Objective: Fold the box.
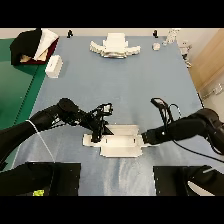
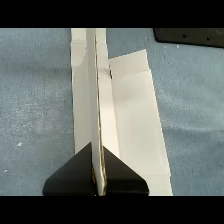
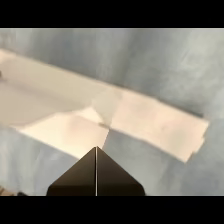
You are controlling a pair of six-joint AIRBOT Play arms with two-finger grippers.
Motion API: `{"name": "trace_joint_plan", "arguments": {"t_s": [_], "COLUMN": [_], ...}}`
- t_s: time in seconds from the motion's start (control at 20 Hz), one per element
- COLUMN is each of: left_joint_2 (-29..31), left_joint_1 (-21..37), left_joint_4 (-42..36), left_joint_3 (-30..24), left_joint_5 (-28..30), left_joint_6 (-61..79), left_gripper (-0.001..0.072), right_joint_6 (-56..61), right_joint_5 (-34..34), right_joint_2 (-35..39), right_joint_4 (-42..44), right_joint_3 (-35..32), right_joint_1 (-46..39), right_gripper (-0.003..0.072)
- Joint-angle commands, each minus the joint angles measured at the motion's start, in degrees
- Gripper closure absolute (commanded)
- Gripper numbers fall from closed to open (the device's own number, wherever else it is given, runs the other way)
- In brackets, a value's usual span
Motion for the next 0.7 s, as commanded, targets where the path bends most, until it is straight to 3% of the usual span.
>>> {"name": "trace_joint_plan", "arguments": {"t_s": [0.0, 0.2, 0.25, 0.3, 0.35, 0.65], "left_joint_2": [0.0, 0.0, 0.0, 0.0, 0.0, 0.0], "left_joint_1": [0.0, 0.0, 0.0, 0.0, 0.0, 0.0], "left_joint_4": [0.0, 0.0, 0.0, 0.0, 0.0, 0.0], "left_joint_3": [0.1, 0.0, 0.1, 0.1, 0.1, 0.1], "left_joint_5": [0.0, 0.0, 0.0, 0.0, 0.0, 0.0], "left_joint_6": [0.0, 0.0, 0.0, 0.0, 0.0, 0.0], "left_gripper": [0.0696, 0.0696, 0.0696, 0.0696, 0.0696, 0.0696], "right_joint_6": [6.9, -0.4, -4.2, -6.2, -6.6, -6.5], "right_joint_5": [-2.8, 8.9, 11.9, 14.2, 15.7, 22.9], "right_joint_2": [6.1, 11.1, 11.2, 10.5, 9.3, -3.0], "right_joint_4": [-7.0, -11.8, -12.0, -12.9, -14.5, -26.8], "right_joint_3": [-2.8, -8.3, -9.5, -10.3, -10.6, -10.6], "right_joint_1": [12.3, 29.0, 32.5, 35.0, 36.6, 37.9], "right_gripper": [0.0686, 0.0683, 0.0559, 0.0204, 0.0088, 0.0087]}}
